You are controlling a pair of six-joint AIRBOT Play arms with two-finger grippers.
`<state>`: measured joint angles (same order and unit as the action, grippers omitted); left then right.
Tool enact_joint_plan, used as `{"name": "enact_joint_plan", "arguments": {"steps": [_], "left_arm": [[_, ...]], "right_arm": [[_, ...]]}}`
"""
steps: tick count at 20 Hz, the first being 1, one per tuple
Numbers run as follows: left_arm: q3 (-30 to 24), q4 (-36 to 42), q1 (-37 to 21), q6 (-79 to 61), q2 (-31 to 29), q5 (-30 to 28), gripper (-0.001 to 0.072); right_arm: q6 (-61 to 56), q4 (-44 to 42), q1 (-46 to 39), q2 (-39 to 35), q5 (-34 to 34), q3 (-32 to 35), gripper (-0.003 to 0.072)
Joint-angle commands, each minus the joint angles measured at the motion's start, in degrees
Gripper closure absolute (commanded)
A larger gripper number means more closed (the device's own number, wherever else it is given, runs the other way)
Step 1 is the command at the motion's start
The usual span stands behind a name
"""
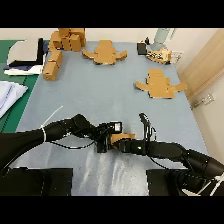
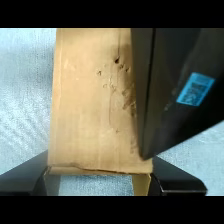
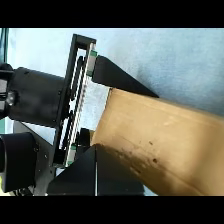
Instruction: Fold the box.
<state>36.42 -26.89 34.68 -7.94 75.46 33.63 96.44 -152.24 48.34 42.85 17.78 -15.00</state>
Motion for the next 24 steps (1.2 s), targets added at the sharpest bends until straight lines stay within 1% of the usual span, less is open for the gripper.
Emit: {"name": "enact_joint_plan", "arguments": {"steps": [1, 4, 7, 12, 16, 19, 24], "left_arm": [[0.04, -0.04, -0.02, -0.13, 0.02, 0.00, 0.0222], [0.04, -0.04, -0.02, -0.13, 0.02, 0.00, 0.0222], [0.04, -0.04, -0.02, -0.15, 0.02, -0.02, 0.0221], [0.04, -0.07, -0.02, -0.13, 0.02, 0.00, 0.0222], [0.04, -0.04, -0.02, -0.13, 0.02, -0.02, 0.0222], [0.04, -0.07, -0.02, -0.13, 0.02, -0.02, 0.0222], [0.04, -0.07, -0.02, -0.15, 0.02, -0.02, 0.0222]], "right_arm": [[-0.09, 0.59, 0.00, -0.39, -0.17, -0.04, 0.0684], [-0.96, 2.08, -0.02, 0.24, -0.13, -0.04, 0.0685], [-2.95, 4.66, 0.00, 1.53, 1.49, -0.04, 0.0684], [-3.06, 5.09, 0.00, 2.89, 1.75, -0.04, 0.0685], [-3.50, 5.31, 0.00, 2.93, 1.79, -0.04, 0.0685], [-6.47, 8.13, 0.00, 2.91, 1.99, -0.04, 0.0684], [-6.47, 8.17, 0.00, 2.45, 2.01, -0.04, 0.0685]]}}
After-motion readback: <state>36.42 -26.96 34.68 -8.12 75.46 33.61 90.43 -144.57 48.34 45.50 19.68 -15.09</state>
